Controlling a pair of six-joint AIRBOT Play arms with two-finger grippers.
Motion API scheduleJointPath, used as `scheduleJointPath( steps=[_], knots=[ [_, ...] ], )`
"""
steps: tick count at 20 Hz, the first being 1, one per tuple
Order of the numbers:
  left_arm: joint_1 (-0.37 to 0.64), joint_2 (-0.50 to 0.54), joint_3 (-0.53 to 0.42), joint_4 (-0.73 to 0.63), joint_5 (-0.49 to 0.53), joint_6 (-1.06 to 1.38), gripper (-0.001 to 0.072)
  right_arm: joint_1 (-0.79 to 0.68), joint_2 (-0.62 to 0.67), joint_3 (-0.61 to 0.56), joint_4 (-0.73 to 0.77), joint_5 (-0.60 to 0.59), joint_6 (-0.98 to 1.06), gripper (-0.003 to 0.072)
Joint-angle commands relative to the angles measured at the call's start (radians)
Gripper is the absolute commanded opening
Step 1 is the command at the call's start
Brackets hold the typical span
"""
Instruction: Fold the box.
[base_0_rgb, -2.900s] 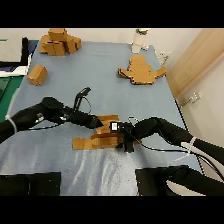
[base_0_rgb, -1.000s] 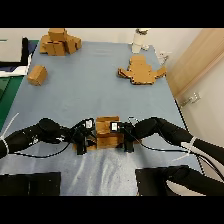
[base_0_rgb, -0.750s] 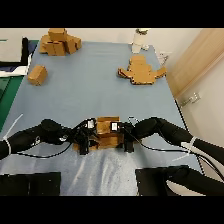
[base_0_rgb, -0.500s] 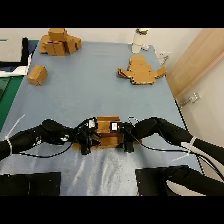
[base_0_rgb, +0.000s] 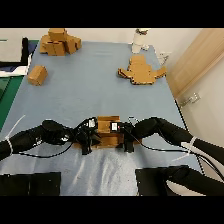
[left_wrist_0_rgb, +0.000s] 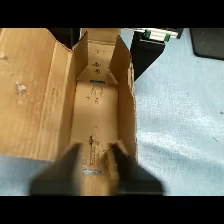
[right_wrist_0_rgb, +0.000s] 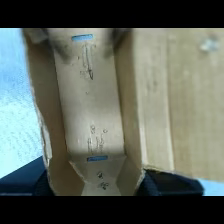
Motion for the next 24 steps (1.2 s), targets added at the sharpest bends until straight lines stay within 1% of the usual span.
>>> scheduleJointPath(
  steps=[1, 3, 4, 6, 8, 10, 11, 13, 14, 15, 17, 20, 24],
  knots=[
    [0.002, 0.012, 0.000, 0.014, 0.041, -0.039, 0.0046, 0.000, 0.000, -0.001, 0.000, 0.000, 0.000, 0.0569],
    [0.003, 0.070, 0.000, 0.112, 0.106, -0.191, 0.0044, 0.000, 0.000, -0.001, 0.000, 0.000, 0.000, 0.0569],
    [0.012, 0.114, 0.000, 0.195, 0.109, -0.296, 0.0016, 0.000, 0.000, -0.001, 0.001, 0.000, 0.000, 0.0569],
    [0.044, 0.230, 0.000, 0.399, 0.096, -0.612, 0.0015, 0.000, 0.000, -0.001, 0.000, 0.000, 0.000, 0.0569],
    [0.090, 0.370, 0.000, 0.581, 0.050, -0.942, 0.0015, 0.000, 0.000, -0.001, 0.001, 0.000, 0.000, 0.0569],
    [0.145, 0.506, 0.000, 0.743, -0.030, -1.175, 0.0015, 0.000, 0.000, -0.001, 0.000, 0.000, 0.000, 0.0569],
    [0.174, 0.557, 0.000, 0.813, -0.066, -1.299, 0.0015, 0.000, 0.000, -0.001, 0.001, 0.000, 0.000, 0.0569],
    [0.258, 0.611, 0.000, 0.977, -0.151, -1.701, 0.0015, 0.000, 0.000, -0.001, 0.000, 0.000, 0.000, 0.0569],
    [0.308, 0.606, -0.002, 1.043, -0.214, -1.875, 0.0014, 0.000, 0.000, -0.001, 0.000, 0.000, 0.000, 0.0569],
    [0.349, 0.589, -0.008, 1.052, -0.264, -1.941, 0.0014, 0.000, 0.000, -0.001, 0.000, 0.000, 0.000, 0.0569],
    [0.390, 0.526, -0.030, 1.008, -0.308, -1.951, 0.0014, 0.000, 0.000, -0.001, 0.001, 0.000, 0.000, 0.0569],
    [0.359, 0.407, -0.043, 0.937, -0.289, -1.945, 0.0013, 0.000, 0.000, -0.001, 0.000, 0.000, 0.000, 0.0569],
    [0.240, 0.274, -0.043, 0.871, -0.202, -1.938, 0.0013, 0.000, 0.000, -0.001, 0.000, 0.000, 0.000, 0.0569]
  ],
)
